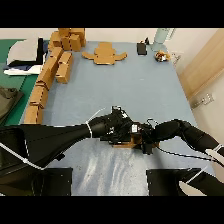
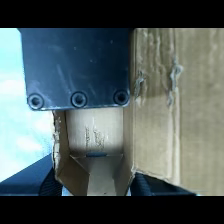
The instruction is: Fold the box.
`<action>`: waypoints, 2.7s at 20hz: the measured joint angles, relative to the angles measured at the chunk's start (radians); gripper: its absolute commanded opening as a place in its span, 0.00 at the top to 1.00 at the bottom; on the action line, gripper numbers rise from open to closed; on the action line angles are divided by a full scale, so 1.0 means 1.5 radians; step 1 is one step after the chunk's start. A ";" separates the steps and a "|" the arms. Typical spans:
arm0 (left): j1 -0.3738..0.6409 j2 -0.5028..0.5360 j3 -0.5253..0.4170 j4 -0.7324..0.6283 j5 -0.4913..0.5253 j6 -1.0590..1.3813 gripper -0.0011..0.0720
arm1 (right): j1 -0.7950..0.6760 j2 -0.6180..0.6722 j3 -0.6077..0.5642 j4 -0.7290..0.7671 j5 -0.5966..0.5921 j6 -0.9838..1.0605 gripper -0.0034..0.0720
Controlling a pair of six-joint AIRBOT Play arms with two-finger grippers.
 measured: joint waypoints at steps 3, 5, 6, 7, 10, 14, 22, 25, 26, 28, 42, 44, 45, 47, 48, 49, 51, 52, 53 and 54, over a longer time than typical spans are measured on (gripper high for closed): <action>0.000 0.000 0.000 0.004 0.001 0.001 0.44 | 0.000 0.000 0.000 -0.001 0.001 0.000 0.33; 0.001 0.000 0.000 0.004 0.001 -0.002 0.43 | 0.000 0.000 0.000 -0.001 0.002 0.000 0.33; 0.001 0.000 0.000 0.002 0.002 -0.004 0.43 | 0.000 0.000 0.000 -0.001 0.002 0.000 0.33; 0.004 0.001 0.000 -0.005 0.002 -0.005 0.43 | 0.000 0.000 0.000 -0.001 0.002 0.000 0.33; 0.016 0.004 0.005 -0.026 0.002 -0.008 0.43 | 0.000 0.000 0.000 -0.002 0.002 0.000 0.33; 0.042 0.014 0.028 -0.055 -0.009 -0.004 0.43 | 0.000 0.000 0.000 -0.002 0.002 0.000 0.33; 0.142 0.020 0.088 -0.205 -0.130 0.102 0.43 | 0.000 0.000 0.000 -0.001 0.002 0.000 0.33; 0.176 0.020 0.106 -0.246 -0.176 0.138 0.43 | 0.000 0.000 0.000 -0.001 0.002 0.000 0.33; 0.186 0.020 0.116 -0.258 -0.194 0.151 0.43 | 0.000 0.000 0.000 -0.001 0.002 0.000 0.33; 0.202 0.020 0.138 -0.270 -0.223 0.181 0.43 | 0.000 0.000 0.000 -0.001 0.002 0.000 0.33; 0.288 0.036 0.139 -0.111 -0.261 0.669 0.97 | 0.000 0.000 0.000 -0.001 0.002 0.000 0.33; 0.286 0.070 0.066 -0.114 -0.210 0.737 0.97 | 0.000 0.000 0.000 -0.001 0.002 0.000 0.33; 0.283 0.099 0.012 -0.125 -0.175 0.768 0.97 | 0.000 0.000 0.000 -0.001 0.002 0.000 0.33; 0.276 0.173 -0.104 -0.143 -0.101 0.826 0.97 | 0.000 0.000 0.000 -0.001 0.002 0.000 0.33; 0.276 0.218 -0.168 -0.161 -0.058 0.864 0.97 | 0.000 0.000 0.000 -0.001 0.002 0.000 0.33; 0.276 0.261 -0.225 -0.187 -0.015 0.908 0.97 | 0.000 0.000 0.000 -0.001 0.002 0.000 0.33; 0.290 0.338 -0.332 -0.264 0.072 1.050 0.53 | 0.000 0.000 0.000 -0.001 0.002 0.000 0.33; 0.297 0.362 -0.370 -0.309 0.103 1.127 0.04 | 0.000 0.001 0.000 -0.001 0.002 0.000 0.33; 0.302 0.379 -0.402 -0.359 0.131 1.214 0.04 | 0.000 0.000 0.000 -0.001 0.002 0.000 0.33; 0.306 0.387 -0.425 -0.405 0.156 1.288 0.04 | 0.000 0.000 0.000 -0.001 0.002 0.000 0.33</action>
